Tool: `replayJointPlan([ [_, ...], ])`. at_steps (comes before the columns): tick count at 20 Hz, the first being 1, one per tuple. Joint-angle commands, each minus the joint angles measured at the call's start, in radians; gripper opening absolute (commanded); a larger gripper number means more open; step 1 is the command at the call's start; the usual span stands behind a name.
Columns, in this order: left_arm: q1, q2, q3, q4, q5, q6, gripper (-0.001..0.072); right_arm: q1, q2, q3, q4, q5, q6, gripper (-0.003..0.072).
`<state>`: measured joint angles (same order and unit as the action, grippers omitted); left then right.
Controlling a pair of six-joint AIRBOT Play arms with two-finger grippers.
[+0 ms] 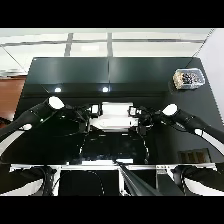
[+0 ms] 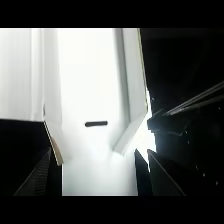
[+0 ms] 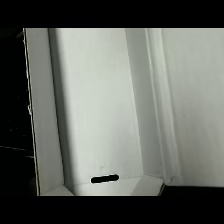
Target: Fold the box and place the chain.
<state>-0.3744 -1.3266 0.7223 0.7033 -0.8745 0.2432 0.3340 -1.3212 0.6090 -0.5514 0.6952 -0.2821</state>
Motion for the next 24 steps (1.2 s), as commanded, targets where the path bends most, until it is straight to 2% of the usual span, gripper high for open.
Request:
replayJointPlan([
  [1, -0.007, -0.019, 0.001, -0.042, 0.018, 0.015, 0.0662, 0.000, 0.000, 0.000, 0.000, 0.000, 0.000, 0.0191],
  [2, -0.007, -0.019, 0.001, -0.042, 0.014, 0.014, 0.0567, 0.000, 0.000, 0.000, 0.000, 0.000, 0.000, 0.0191],
  [4, -0.008, -0.019, 0.001, -0.044, -0.009, 0.015, 0.0295, 0.000, 0.000, 0.000, 0.000, 0.000, 0.000, 0.0191],
  [5, -0.008, -0.019, 0.001, -0.051, -0.013, 0.015, 0.0265, 0.000, 0.000, 0.000, 0.000, 0.000, 0.000, 0.0191],
  [8, -0.008, -0.019, 0.001, -0.080, -0.011, 0.015, 0.0262, 0.000, 0.000, 0.000, 0.000, 0.000, 0.000, 0.0191],
  [10, -0.010, -0.020, 0.000, -0.115, 0.004, 0.015, 0.0225, 0.000, 0.000, 0.000, 0.000, 0.000, 0.000, 0.0190],
  [13, -0.031, -0.023, 0.000, -0.165, 0.051, 0.014, 0.0225, 0.000, 0.000, 0.000, 0.000, 0.000, 0.000, 0.0191],
  [18, -0.084, -0.069, 0.000, -0.197, 0.059, 0.014, 0.0226, 0.000, 0.000, 0.000, 0.000, 0.000, 0.000, 0.0191],
  [24, -0.088, -0.094, 0.000, -0.241, 0.061, 0.014, 0.0218, 0.000, 0.000, 0.000, 0.000, 0.000, 0.000, 0.0191],
])
